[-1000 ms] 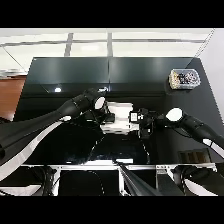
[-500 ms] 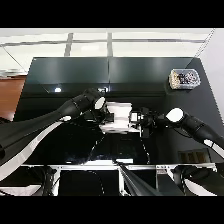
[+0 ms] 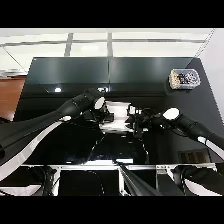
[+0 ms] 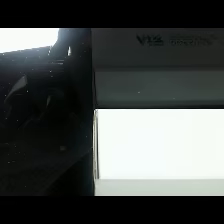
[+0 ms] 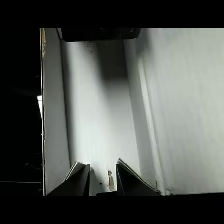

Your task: Fold the box and place the chain.

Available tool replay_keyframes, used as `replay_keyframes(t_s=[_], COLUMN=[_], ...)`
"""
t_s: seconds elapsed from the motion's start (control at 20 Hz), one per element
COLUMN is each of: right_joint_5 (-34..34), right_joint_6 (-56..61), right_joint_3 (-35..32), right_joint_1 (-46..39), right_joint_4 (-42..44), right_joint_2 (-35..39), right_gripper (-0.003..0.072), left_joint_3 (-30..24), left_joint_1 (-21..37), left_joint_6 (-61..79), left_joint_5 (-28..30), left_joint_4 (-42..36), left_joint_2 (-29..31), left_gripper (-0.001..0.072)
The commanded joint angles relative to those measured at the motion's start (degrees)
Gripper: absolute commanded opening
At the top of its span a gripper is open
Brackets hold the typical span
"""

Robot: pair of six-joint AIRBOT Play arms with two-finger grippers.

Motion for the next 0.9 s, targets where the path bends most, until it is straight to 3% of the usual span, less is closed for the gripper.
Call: replay_keyframes(t_s=[0.0,0.05,0.15,0.2,0.25,0.3,0.35,0.4,0.5,0.6,0.7,0.75,0.85], right_joint_5=[0.2,0.5,0.4,0.6,0.6,0.4,0.9,1.8,5.2,15.8,26.6,28.9,26.2], right_joint_6=[1.6,2.1,2.5,2.9,3.2,4.1,5.1,6.5,18.7,36.4,45.9,49.9,58.7], right_joint_3=[0.0,0.0,0.0,0.0,0.0,0.0,0.0,0.0,0.5,3.2,6.8,8.2,8.7], right_joint_1=[0.2,0.2,0.2,0.2,0.2,0.2,0.2,0.2,-0.7,-4.5,-10.7,-14.9,-24.2], right_joint_4=[2.3,2.4,2.8,2.4,2.3,2.4,1.9,0.9,0.3,-3.0,-8.7,-13.3,-25.7], right_joint_2=[-1.0,-1.0,-1.0,-1.0,-1.0,-1.0,-1.0,-0.9,0.6,3.7,7.5,9.6,12.4], right_gripper=[0.009,0.0065,0.0454,0.025,0.0145,0.0326,0.0225,0.0038,0.0009,0.0009,0.0008,0.0009,0.0009], left_joint_3=[0.0,0.0,0.0,0.0,0.0,0.0,0.0,0.0,0.0,0.0,0.0,0.0,0.0], left_joint_1=[0.0,0.0,0.0,0.0,0.0,0.0,0.0,0.0,0.0,0.0,0.0,0.0,0.0], left_joint_6=[0.0,0.0,0.0,0.0,0.0,0.0,0.0,0.0,0.0,0.0,0.0,0.0,0.0], left_joint_5=[0.1,0.1,0.1,0.1,0.1,0.1,0.1,0.1,0.1,0.0,-0.5,-0.4,-0.3], left_joint_4=[-0.1,-0.1,-0.1,-0.1,-0.1,-0.1,-0.1,-0.1,-0.1,-0.1,-0.1,-0.1,-0.1], left_joint_2=[0.0,0.0,0.0,0.0,0.0,0.0,0.0,0.0,0.0,0.0,0.0,0.0,0.0], left_gripper=[0.0027,0.0027,0.0027,0.0027,0.0027,0.0027,0.0027,0.0027,0.0027,0.0027,0.0027,0.0027,0.0027])
